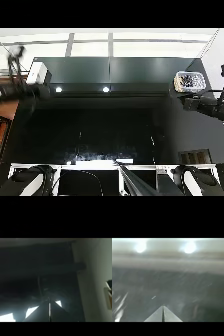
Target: Fold the box and place the chain.
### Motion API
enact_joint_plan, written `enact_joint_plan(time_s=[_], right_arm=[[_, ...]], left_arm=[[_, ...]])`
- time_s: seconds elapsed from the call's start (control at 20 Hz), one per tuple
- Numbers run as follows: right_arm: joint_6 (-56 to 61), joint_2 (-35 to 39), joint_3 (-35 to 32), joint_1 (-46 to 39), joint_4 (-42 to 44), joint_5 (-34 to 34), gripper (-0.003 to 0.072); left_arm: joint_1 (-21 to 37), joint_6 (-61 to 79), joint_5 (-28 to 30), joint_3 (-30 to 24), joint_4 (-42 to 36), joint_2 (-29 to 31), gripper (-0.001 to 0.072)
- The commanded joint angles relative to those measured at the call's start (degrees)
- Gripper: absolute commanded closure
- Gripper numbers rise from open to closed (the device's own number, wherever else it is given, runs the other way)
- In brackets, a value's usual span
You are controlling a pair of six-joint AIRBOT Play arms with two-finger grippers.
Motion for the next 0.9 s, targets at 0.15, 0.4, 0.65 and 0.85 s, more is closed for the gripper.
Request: enact_joint_plan(time_s=[0.15,0.4,0.65,0.85], right_arm=[[-8.41,1.51,-5.51,5.44,-0.04,-11.85,0.0671],[-8.37,1.51,-5.51,5.42,-0.02,-10.93,0.0672],[-8.37,1.51,-5.51,5.42,-0.02,-10.91,0.0672],[-8.37,1.51,-5.51,5.42,-0.02,-10.93,0.0672]], left_arm=[[-4.33,0.48,9.11,-18.71,-0.94,13.7,0.0678],[-4.33,0.46,9.29,-18.73,-0.98,13.6,0.0678],[-4.33,0.46,9.29,-18.73,-0.98,13.6,0.0678],[-4.33,0.46,9.29,-18.73,-0.98,13.6,0.0678]])
